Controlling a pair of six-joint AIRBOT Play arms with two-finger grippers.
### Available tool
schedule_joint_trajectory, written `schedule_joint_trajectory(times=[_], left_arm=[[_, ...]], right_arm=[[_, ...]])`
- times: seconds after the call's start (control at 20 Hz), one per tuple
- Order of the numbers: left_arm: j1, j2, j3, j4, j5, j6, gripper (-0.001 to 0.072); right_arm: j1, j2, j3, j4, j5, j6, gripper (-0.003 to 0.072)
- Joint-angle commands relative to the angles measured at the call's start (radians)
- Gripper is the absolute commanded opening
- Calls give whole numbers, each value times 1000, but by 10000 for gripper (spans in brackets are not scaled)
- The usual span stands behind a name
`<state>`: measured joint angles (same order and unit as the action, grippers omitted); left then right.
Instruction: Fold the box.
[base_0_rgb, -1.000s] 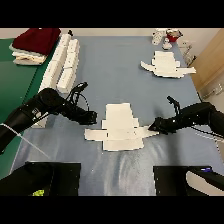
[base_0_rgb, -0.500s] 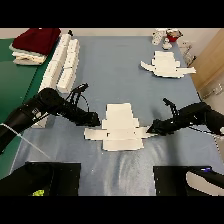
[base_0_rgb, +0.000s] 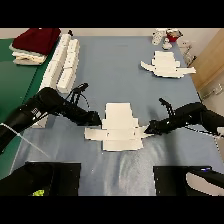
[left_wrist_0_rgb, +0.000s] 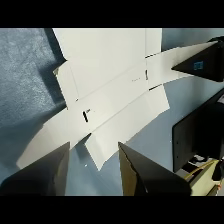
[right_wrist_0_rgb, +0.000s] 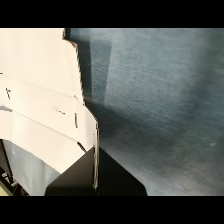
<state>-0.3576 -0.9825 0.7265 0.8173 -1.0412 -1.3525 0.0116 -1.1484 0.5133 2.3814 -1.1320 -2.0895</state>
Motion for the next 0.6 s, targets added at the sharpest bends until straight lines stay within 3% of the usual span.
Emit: schedule_joint_trajectory(times=[0.0,0.25,0.4,0.55], left_arm=[[68,-2,18,-12,-23,3,466],[292,-42,11,-101,-155,170,466],[328,-144,11,-233,-171,317,466],[319,-306,20,-357,-150,475,466]], right_arm=[[9,35,-10,43,-48,-84,4],[9,277,-132,62,41,-102,4],[9,364,-183,61,80,-99,5],[9,363,-188,62,78,-80,5]])
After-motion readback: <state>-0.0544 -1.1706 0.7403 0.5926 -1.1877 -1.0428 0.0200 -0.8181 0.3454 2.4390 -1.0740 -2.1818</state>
